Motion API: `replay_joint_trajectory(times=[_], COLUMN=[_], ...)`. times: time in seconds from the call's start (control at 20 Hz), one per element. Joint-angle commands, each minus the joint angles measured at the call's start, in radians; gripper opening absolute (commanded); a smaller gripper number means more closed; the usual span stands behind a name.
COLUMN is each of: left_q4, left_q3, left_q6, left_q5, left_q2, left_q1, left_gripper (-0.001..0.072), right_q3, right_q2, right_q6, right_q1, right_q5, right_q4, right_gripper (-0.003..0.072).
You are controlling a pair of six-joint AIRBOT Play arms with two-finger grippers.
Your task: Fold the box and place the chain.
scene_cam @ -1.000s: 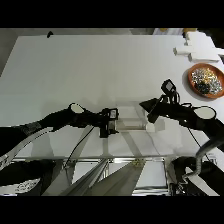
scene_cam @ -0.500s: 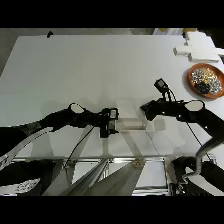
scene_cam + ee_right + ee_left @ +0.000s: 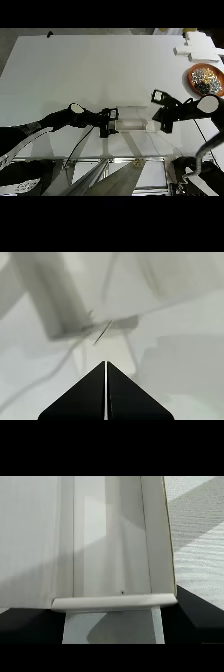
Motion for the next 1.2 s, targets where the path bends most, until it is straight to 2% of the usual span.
replay_joint_trajectory(times=[0.0, 0.05, 0.25, 0.4, 0.5, 0.7, 1.0, 1.15], left_q4=[0.000, 0.000, 0.000, 0.000, 0.000, 0.000, 0.000, 0.000], left_q3=[0.000, 0.000, 0.000, 0.000, 0.000, 0.000, 0.000, 0.000], left_q6=[0.000, 0.000, 0.000, 0.000, 0.000, 0.000, 0.000, 0.000], left_q5=[0.000, 0.000, 0.000, 0.000, 0.000, 0.000, 0.000, 0.000], left_q2=[0.000, 0.000, 0.000, 0.000, 0.000, 0.000, 0.000, 0.000], left_q1=[0.000, 0.000, 0.000, 0.000, 0.000, 0.000, 0.000, 0.000], left_gripper=[0.0220, 0.0220, 0.0220, 0.0220, 0.0220, 0.0220, 0.0220, 0.0220], right_q3=[-0.050, -0.079, -0.190, -0.232, -0.235, -0.256, -0.291, -0.291], right_q2=[0.018, 0.018, 0.020, 0.023, 0.021, 0.018, 0.017, 0.017], right_q6=[-0.233, -0.232, -0.240, -0.342, -0.427, -0.500, -0.540, -0.538], right_q1=[0.000, 0.000, 0.000, 0.000, 0.000, 0.000, 0.053, 0.070], right_q5=[0.084, 0.031, -0.173, -0.298, -0.316, -0.332, -0.333, -0.381], right_q4=[-0.056, -0.034, 0.025, 0.110, 0.183, 0.294, 0.333, 0.370], right_gripper=[0.0169, 0.0292, 0.0288, 0.0285, 0.0172, 0.0172, 0.0154, 0.0147])
